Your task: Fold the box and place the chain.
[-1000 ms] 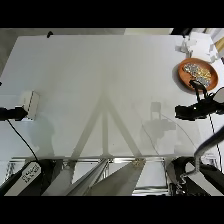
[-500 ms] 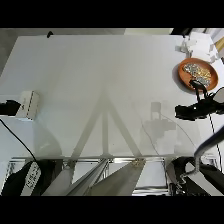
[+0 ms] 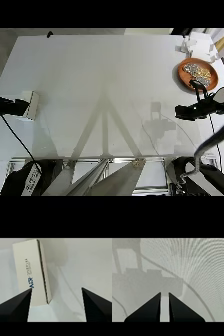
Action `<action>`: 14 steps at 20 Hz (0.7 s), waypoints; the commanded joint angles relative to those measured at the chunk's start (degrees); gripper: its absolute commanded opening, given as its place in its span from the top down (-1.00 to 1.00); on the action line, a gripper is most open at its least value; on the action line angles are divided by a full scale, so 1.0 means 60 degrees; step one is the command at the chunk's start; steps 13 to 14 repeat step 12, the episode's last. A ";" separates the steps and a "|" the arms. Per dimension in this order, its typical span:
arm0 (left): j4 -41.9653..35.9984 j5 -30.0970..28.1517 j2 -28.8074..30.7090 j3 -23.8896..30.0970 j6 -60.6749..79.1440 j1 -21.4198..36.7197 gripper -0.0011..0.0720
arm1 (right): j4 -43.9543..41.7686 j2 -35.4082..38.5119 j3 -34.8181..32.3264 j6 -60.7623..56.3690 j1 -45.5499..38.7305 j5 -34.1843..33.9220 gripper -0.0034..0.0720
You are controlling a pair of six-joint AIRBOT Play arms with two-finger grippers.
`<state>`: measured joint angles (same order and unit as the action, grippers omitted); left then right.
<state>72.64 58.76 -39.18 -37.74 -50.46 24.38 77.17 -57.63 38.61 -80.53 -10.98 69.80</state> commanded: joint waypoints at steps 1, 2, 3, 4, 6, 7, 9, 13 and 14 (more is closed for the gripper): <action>0.0015 -0.0164 0.0011 0.0004 -0.0018 -0.0113 -0.93 | 0.0000 0.0011 0.0000 -0.0004 -0.0007 0.0004 0.60; 0.0015 -0.0288 0.0011 0.0004 -0.0018 -0.0113 -0.93 | 0.0000 0.0011 0.0000 -0.0004 -0.0007 0.0004 0.60; 0.0015 -0.0393 0.0011 0.0004 -0.0018 -0.0113 -0.93 | 0.0000 0.0011 0.0000 -0.0004 -0.0007 0.0000 0.60; 0.0015 -0.0448 0.0011 0.0004 -0.0018 -0.0113 -0.93 | 0.0000 0.0011 0.0000 -0.0004 -0.0007 0.0004 0.60; 0.0015 -0.0466 0.0011 0.0004 -0.0022 -0.0113 -0.93 | 0.0000 0.0011 0.0000 -0.0004 -0.0007 0.0004 0.60; 0.0015 -0.0466 0.0011 0.0004 -0.0022 -0.0113 -0.93 | 0.0000 0.0011 0.0000 -0.0004 -0.0007 0.0004 0.60; 0.0011 -0.0466 0.0011 0.0004 -0.0022 -0.0113 -0.93 | 0.0000 0.0011 0.0000 -0.0004 -0.0007 0.0000 0.60; 0.0011 -0.0470 0.0011 0.0004 -0.0025 -0.0113 -0.93 | 0.0000 0.0011 0.0000 -0.0004 -0.0007 0.0004 0.60; 0.0011 -0.0470 0.0011 0.0004 -0.0025 -0.0113 -0.93 | 0.0000 0.0011 0.0000 -0.0004 -0.0007 0.0004 0.60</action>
